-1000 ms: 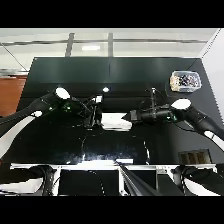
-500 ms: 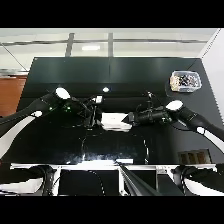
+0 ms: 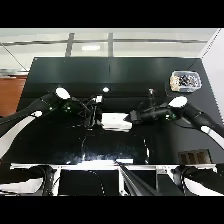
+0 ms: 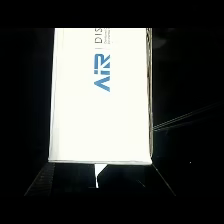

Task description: Fold the box and place the chain.

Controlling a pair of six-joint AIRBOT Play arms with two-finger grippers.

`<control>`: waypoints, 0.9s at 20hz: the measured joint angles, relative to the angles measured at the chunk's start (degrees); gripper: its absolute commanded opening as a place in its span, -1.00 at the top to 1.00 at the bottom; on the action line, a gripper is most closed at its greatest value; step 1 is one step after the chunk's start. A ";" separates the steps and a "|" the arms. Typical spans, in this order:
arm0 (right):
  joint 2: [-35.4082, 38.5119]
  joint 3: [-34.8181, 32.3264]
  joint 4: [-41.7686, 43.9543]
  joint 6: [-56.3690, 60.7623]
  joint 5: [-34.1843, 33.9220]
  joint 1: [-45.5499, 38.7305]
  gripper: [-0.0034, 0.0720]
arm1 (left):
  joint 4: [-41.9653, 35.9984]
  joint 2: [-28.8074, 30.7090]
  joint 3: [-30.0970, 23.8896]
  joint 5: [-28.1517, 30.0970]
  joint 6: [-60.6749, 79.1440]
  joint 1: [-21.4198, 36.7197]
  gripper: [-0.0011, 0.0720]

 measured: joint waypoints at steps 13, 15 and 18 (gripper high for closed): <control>27.71 2.45 -19.15 12.41 8.55 -23.50 0.88 | -1.92 9.62 1.14 0.35 -4.24 -2.16 -0.98; 28.33 2.45 -19.91 13.25 8.26 -24.37 0.88 | -2.89 9.14 2.67 2.16 -6.12 -5.22 -0.97; 28.81 2.45 -20.44 13.70 8.11 -24.96 0.88 | -2.08 6.29 5.77 4.55 -9.64 -9.33 -0.97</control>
